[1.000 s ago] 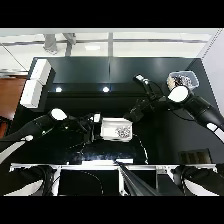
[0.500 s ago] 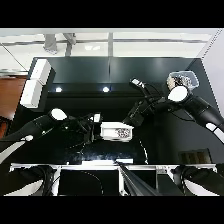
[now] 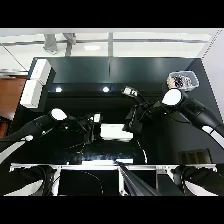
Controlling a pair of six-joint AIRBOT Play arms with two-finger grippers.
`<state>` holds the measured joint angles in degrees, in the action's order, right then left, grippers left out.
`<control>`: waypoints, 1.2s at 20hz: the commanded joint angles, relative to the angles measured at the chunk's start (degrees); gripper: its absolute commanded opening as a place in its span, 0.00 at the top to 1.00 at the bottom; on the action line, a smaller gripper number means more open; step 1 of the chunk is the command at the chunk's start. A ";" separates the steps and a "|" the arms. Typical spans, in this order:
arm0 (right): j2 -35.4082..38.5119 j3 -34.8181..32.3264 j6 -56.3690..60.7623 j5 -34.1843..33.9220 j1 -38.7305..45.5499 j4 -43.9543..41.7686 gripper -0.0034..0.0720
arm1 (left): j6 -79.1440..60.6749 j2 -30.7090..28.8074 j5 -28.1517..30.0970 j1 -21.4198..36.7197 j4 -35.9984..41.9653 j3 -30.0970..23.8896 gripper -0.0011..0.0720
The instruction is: Fold the box and place the chain.
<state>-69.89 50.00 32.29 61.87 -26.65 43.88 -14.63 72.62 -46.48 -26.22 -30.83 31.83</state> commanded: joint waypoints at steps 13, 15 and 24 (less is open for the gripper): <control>-0.04 -0.02 -1.88 -1.38 -5.25 5.33 0.09 | 0.00 0.02 -0.02 -0.02 -0.02 0.04 0.43; -0.04 -0.02 -0.79 -2.69 -6.29 5.84 0.44 | 0.00 0.02 -0.02 -0.02 -0.02 0.04 0.43; -0.04 -0.09 0.50 -2.75 -6.67 5.75 0.64 | 0.00 0.02 0.00 -0.02 -0.02 0.04 0.43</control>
<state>-69.89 50.00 31.94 59.22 -33.17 49.54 -14.57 72.62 -46.50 -26.22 -30.83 31.83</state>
